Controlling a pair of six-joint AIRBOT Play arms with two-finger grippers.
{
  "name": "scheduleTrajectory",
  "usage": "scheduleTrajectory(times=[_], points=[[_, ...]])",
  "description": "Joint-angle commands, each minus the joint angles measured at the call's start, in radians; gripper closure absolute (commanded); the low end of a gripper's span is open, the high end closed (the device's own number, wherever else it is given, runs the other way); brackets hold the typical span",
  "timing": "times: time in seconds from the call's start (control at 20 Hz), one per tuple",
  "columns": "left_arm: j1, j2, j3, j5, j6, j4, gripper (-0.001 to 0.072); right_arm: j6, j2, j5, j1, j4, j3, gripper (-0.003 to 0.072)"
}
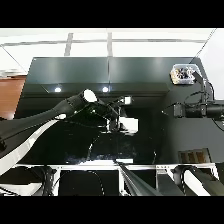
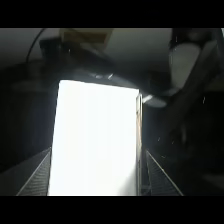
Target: Fold the box and place the chain.
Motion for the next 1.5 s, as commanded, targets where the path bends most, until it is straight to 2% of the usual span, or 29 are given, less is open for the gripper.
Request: scheduleTrajectory(times=[0.0, 0.15, 0.3, 0.35, 0.4, 0.45, 0.55, 0.65, 0.75, 1.0, 1.15, 1.3, 1.45], points=[[-0.011, -0.001, 0.001, 0.023, 0.044, 0.067, 0.0003, 0.000, 0.001, -0.003, 0.000, -0.002, 0.000, 0.0672], [-0.026, -0.001, 0.001, 0.045, 0.036, 0.087, 0.0003, 0.000, 0.001, -0.003, 0.000, -0.003, 0.000, 0.0673], [-0.063, -0.001, 0.001, 0.146, -0.058, 0.164, 0.0004, 0.000, 0.001, -0.007, 0.000, -0.003, 0.000, 0.0673], [-0.079, -0.001, 0.002, 0.165, -0.073, 0.200, 0.0025, 0.000, 0.001, -0.013, 0.000, -0.003, 0.000, 0.0672], [-0.090, 0.000, 0.011, 0.152, -0.081, 0.249, 0.0152, 0.000, 0.001, -0.023, 0.000, -0.003, 0.000, 0.0673], [-0.097, 0.005, 0.034, 0.148, -0.171, 0.333, 0.0377, 0.000, 0.001, -0.034, 0.000, -0.002, 0.000, 0.0673], [-0.075, 0.019, 0.094, 0.163, -0.474, 0.528, 0.0392, 0.000, 0.001, -0.053, 0.000, -0.003, 0.000, 0.0673], [0.014, 0.030, 0.158, 0.148, -0.719, 0.747, 0.0400, 0.000, 0.001, -0.073, 0.000, -0.002, 0.000, 0.0672], [0.163, 0.031, 0.224, 0.122, -0.964, 0.885, 0.0401, 0.001, 0.001, -0.098, 0.000, -0.002, 0.000, 0.0673], [0.628, 0.025, 0.352, 0.113, -1.190, 0.881, 0.0401, 0.001, 0.001, -0.161, 0.001, 0.002, 0.000, 0.0672], [0.840, -0.036, 0.459, 0.047, -1.239, 0.880, 0.0402, 0.001, 0.000, -0.220, 0.001, 0.003, 0.000, 0.0672], [0.934, -0.159, 0.590, -0.005, -1.240, 0.880, 0.0402, 0.001, -0.001, -0.323, 0.016, 0.003, 0.000, 0.0672], [0.946, -0.304, 0.695, 0.001, -1.239, 0.859, 0.0401, 0.001, -0.016, -0.388, 0.060, 0.002, 0.000, 0.0672]])
